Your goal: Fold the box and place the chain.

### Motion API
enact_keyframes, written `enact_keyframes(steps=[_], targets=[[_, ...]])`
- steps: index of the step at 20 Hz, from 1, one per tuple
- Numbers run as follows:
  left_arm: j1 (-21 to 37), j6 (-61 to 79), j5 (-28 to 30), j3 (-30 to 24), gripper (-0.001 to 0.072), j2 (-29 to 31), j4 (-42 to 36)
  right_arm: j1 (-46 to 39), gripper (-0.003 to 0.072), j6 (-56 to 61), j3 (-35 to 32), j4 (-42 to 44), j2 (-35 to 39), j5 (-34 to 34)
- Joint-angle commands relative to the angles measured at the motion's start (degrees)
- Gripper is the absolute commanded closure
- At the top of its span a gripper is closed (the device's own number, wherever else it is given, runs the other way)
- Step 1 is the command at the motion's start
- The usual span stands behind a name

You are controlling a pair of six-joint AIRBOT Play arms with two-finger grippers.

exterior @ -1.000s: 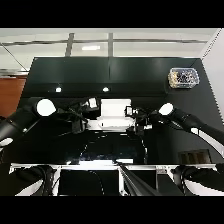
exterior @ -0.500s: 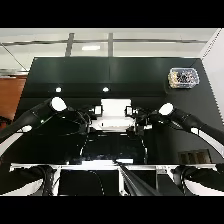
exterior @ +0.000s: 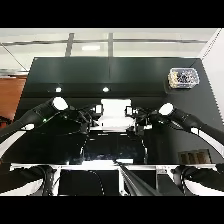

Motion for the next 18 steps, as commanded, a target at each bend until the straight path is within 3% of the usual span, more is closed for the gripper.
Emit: enact_keyframes(steps=[1,2,4,8,10,18], targets=[[0.04,-0.94,-0.02,0.04,0.0446,-0.07,-2.89,0.04,0.0227,0.00,-0.02,0.00,0.00,0.02],[0.04,-0.94,0.22,0.04,0.0446,-0.07,-4.61,0.04,0.0227,0.00,-0.02,0.00,0.00,0.00],[0.02,-0.83,0.26,0.02,0.0556,-0.13,-8.61,0.04,0.0227,0.00,-0.02,0.00,0.00,0.00],[-2.32,0.46,-0.52,-0.02,0.0568,-1.70,-11.54,0.04,0.0227,0.00,-0.02,0.00,0.00,0.00],[-3.98,0.50,0.92,0.00,0.0627,-2.69,-13.99,0.04,0.0227,0.00,-0.02,0.00,0.00,0.00],[-4.50,0.44,0.37,0.04,0.0666,-3.06,-12.17,0.04,0.0227,0.00,-0.02,0.00,0.00,0.02]])
